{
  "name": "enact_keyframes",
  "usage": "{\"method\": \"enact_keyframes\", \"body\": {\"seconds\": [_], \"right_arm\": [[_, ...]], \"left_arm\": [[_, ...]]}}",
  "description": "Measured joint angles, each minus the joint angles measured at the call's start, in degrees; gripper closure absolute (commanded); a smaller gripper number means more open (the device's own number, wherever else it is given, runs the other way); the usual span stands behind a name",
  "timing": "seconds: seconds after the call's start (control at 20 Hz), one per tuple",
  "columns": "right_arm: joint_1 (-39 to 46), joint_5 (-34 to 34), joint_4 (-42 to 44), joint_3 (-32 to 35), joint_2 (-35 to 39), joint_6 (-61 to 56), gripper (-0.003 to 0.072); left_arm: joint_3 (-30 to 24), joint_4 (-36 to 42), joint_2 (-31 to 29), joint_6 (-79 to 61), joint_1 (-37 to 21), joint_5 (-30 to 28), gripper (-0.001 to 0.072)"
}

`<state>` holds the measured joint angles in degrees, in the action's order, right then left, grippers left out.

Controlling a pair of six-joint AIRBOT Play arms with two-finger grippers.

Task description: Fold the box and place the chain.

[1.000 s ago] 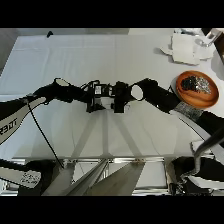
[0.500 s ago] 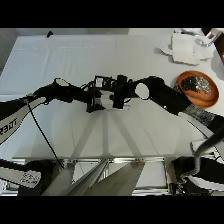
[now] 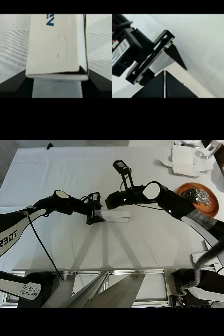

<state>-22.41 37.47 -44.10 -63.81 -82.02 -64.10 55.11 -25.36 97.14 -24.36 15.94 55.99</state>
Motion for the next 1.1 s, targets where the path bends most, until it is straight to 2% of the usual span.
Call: {"method": "enact_keyframes", "body": {"seconds": [0.35,1.0,1.05,1.1], "right_arm": [[-0.96,2.1,1.9,0.0,-4.11,-9.35,0.0678],[-3.54,2.67,-0.44,1.05,-6.43,-11.34,0.0678],[-3.56,2.64,-0.61,1.07,-6.43,-11.34,0.0671],[-3.58,2.51,-0.79,1.07,-6.34,-11.21,0.0563]], "left_arm": [[-0.02,0.02,0.0,0.0,0.0,0.0,0.0317],[-0.02,-0.28,0.0,-0.17,0.0,0.17,0.0317],[-0.02,-0.24,0.0,-0.13,0.0,0.17,0.0317],[-0.02,-0.2,0.0,-0.09,0.0,0.17,0.0317]]}}
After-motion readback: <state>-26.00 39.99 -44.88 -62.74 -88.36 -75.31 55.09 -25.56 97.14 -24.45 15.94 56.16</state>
